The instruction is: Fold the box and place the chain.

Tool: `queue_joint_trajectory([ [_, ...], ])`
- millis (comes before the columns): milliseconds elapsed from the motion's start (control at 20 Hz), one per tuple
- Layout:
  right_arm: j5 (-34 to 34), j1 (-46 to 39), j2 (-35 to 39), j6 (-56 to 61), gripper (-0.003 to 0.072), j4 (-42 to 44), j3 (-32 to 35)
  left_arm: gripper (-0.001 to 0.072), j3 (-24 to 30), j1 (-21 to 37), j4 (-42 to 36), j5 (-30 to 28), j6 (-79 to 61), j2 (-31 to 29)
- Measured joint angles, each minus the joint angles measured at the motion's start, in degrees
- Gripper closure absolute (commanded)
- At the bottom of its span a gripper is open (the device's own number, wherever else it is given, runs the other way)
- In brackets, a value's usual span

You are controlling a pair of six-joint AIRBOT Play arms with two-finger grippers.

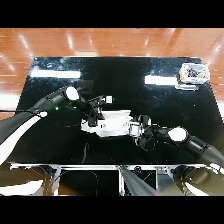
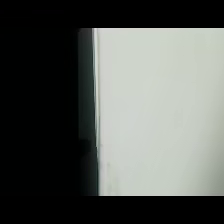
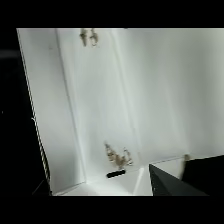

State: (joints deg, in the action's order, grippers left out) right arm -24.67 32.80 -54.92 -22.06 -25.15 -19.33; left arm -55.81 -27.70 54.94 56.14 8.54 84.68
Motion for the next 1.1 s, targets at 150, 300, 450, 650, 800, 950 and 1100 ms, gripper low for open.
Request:
queue_joint_trajectory([
  [150, -1.4, 0.0, 1.86, 2.84, -0.0026, 0.0, -0.11, 0.0692, -0.66, -0.22, 1.38, 1.64, -0.48, -0.31],
  [300, -1.36, 0.0, 2.58, 4.09, -0.0025, 0.0, -0.15, 0.0692, -1.29, -0.59, 2.12, 3.08, -0.66, -0.44],
  [450, -0.26, 0.0, 2.89, 4.66, -0.0025, 0.04, -0.15, 0.0692, -1.57, -1.4, 2.78, 3.85, -0.76, -0.46],
  [650, 1.29, 0.0, 2.95, 5.01, -0.0026, 2.25, -0.15, 0.0692, -1.68, -1.84, 3.26, 4.09, -0.76, -0.48],
  [800, 2.4, 0.02, 2.91, 5.14, -0.0026, 5.49, -0.15, 0.0692, -1.68, -1.97, 3.37, 4.28, -0.76, -0.48],
  [950, 2.93, 0.02, 2.84, 5.14, -0.0026, 6.93, -0.13, 0.0692, -1.68, -1.97, 3.48, 4.26, -0.76, -0.48],
  [1100, 3.23, 0.0, 2.84, 5.31, -0.0025, 7.61, -0.15, 0.0692, -1.68, -1.97, 3.52, 4.24, -0.7, -0.48],
])
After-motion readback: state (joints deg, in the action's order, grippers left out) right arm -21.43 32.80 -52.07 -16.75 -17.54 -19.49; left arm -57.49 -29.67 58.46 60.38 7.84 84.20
